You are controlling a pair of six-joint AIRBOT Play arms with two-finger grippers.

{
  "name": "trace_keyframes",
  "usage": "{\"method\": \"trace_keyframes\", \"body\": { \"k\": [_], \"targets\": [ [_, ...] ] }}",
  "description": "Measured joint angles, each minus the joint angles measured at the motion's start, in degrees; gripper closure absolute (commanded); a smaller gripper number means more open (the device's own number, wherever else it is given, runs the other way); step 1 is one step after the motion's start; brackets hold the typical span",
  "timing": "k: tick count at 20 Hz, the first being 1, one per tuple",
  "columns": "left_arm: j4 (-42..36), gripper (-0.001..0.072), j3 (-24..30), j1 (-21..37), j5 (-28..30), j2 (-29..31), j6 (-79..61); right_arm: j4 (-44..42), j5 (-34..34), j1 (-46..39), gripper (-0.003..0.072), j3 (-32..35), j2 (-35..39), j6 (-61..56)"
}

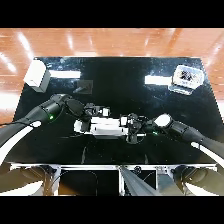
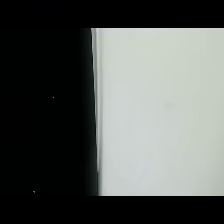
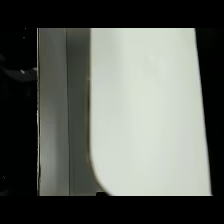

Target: Fold the box and place the chain.

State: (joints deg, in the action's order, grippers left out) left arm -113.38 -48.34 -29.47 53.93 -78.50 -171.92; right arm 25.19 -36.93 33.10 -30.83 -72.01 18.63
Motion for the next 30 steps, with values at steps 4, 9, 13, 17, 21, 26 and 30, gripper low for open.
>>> {"method": "trace_keyframes", "body": {
  "k": [4,9,13,17,21,26,30],
  "targets": [
    [0.0,0.069,0.0,-0.02,0.04,0.0,0.0,0.31,0.07,0.13,-0.0034,0.0,-0.04,-0.2],
    [-0.28,0.069,0.0,0.0,0.07,0.0,0.02,0.39,0.37,0.2,-0.0033,0.0,-0.04,-0.48],
    [-0.81,0.0689,0.0,0.0,0.11,-0.02,-0.02,0.35,0.72,0.2,0.019,0.0,-0.04,-0.74],
    [-1.03,0.0689,0.0,0.0,0.11,-0.02,0.0,0.37,0.72,0.2,0.0189,0.0,-0.04,-0.74],
    [-1.14,0.0689,0.0,0.0,0.11,-0.02,0.0,0.39,0.72,0.2,0.0188,0.0,-0.04,-0.74],
    [-1.29,0.0689,0.0,0.0,0.09,-0.02,0.02,3.3,0.72,0.2,0.0188,-0.04,0.0,-4.28],
    [-1.57,0.0689,0.0,0.0,0.07,-0.04,0.04,5.79,0.79,0.2,0.0062,0.0,-0.07,-6.93]
  ]
}}
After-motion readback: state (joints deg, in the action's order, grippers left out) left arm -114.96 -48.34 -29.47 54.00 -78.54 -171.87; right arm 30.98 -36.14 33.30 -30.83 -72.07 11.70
